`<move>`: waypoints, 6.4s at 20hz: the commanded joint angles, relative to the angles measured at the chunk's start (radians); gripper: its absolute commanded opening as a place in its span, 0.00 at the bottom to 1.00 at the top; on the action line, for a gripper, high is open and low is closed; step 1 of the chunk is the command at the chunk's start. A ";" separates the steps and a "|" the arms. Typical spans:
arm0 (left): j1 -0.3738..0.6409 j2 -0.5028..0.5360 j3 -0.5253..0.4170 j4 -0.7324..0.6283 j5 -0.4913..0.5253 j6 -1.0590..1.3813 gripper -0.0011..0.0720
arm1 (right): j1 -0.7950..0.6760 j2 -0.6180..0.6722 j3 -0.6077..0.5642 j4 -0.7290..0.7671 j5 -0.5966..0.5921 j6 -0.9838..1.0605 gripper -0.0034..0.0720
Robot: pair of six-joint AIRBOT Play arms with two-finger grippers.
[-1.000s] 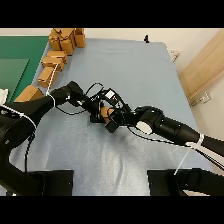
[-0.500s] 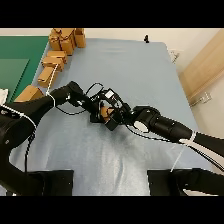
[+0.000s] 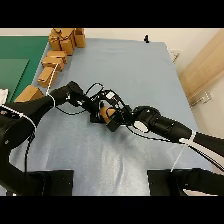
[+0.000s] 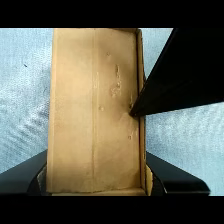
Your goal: Fold the box.
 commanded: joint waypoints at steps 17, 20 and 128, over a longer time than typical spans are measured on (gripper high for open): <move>0.002 0.035 0.006 0.000 0.020 -0.028 0.59 | -0.002 0.424 -0.099 -0.428 0.371 0.263 0.05; 0.002 0.035 0.009 -0.001 -0.003 -0.028 0.58 | -0.004 0.471 -0.128 -0.435 0.404 0.270 0.05; -0.341 0.308 0.350 0.317 0.042 -0.999 0.95 | -0.212 0.483 -0.085 -0.128 0.243 0.075 0.06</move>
